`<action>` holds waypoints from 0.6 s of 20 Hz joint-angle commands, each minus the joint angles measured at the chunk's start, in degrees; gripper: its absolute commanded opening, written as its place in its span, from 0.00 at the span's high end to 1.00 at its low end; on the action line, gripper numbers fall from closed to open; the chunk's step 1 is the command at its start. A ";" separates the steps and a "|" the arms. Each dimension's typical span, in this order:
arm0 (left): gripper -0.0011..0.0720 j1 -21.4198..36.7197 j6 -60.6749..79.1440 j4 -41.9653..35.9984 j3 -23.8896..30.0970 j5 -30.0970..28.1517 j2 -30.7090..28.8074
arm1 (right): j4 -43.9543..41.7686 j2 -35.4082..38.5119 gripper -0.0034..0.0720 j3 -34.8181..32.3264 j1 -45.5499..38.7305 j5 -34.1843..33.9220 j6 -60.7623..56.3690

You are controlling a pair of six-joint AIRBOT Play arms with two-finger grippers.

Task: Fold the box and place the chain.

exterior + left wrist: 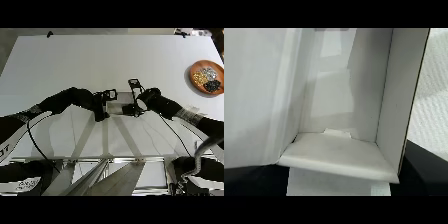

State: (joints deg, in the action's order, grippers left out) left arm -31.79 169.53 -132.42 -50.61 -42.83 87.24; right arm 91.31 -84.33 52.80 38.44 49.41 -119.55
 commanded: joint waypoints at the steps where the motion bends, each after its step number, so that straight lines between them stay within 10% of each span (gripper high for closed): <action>1: 0.77 -0.02 0.00 0.00 -0.04 -0.02 0.00 | -0.52 0.13 0.75 0.07 0.02 -2.12 0.09; 5: 0.77 -0.02 0.00 0.00 -0.04 0.00 0.02 | -0.55 0.15 0.94 0.07 0.00 -2.10 0.04; 10: 0.77 -0.02 0.00 0.02 -0.04 0.00 0.00 | -1.64 0.15 0.93 0.07 0.00 -0.52 0.07; 12: 0.77 -0.02 0.00 0.00 -0.04 -0.02 0.00 | -2.08 0.17 0.67 0.07 0.00 0.39 0.07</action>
State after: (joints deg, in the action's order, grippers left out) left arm -31.77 169.73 -132.16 -50.61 -42.85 87.22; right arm 90.30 -84.25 52.84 38.41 47.77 -118.91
